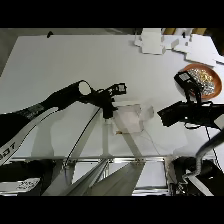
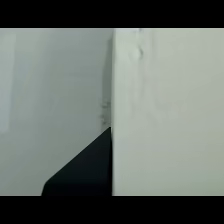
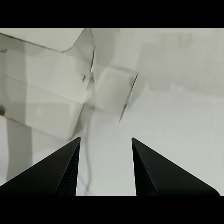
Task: Fold the box and place the chain.
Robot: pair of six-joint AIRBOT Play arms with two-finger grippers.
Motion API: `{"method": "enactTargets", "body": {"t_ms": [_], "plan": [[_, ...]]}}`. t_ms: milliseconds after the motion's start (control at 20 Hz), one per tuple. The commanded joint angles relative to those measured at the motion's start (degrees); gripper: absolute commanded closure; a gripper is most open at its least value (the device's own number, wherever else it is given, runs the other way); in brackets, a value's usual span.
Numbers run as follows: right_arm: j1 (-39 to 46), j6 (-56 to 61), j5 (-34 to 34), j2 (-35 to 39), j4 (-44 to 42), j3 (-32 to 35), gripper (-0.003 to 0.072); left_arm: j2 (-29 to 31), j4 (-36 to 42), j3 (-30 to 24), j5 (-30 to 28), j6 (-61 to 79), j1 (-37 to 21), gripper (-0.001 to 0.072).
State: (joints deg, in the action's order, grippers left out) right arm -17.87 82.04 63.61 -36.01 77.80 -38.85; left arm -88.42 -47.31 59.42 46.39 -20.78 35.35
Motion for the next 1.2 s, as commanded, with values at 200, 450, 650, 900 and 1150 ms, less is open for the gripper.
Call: {"method": "enactTargets", "body": {"t_ms": [200, 450, 650, 900, 1150], "plan": [[-0.02, -0.07, 0.35, 0.00, 0.02, 0.04, 0.0325, 3.48, -5.16, -0.44, 1.40, -2.14, 1.92, 0.0713], [-0.04, -0.04, 0.55, 0.00, 0.00, 0.04, 0.0325, 0.98, 10.45, -3.34, 1.84, 16.76, 1.33, 0.0712], [-0.02, -0.04, 0.55, 0.00, 0.00, 0.04, 0.0325, 0.72, 9.94, -3.34, 1.81, 16.92, 1.11, 0.0710], [-0.04, -0.04, 0.55, 0.00, 0.00, 0.04, 0.0325, 0.66, 6.93, -3.34, 1.86, 16.92, 1.16, 0.0707], [-0.04, -0.04, 0.55, 0.00, 0.00, 0.04, 0.0325, 0.66, 4.81, -3.34, 1.79, 16.90, 1.16, 0.0704]]}}
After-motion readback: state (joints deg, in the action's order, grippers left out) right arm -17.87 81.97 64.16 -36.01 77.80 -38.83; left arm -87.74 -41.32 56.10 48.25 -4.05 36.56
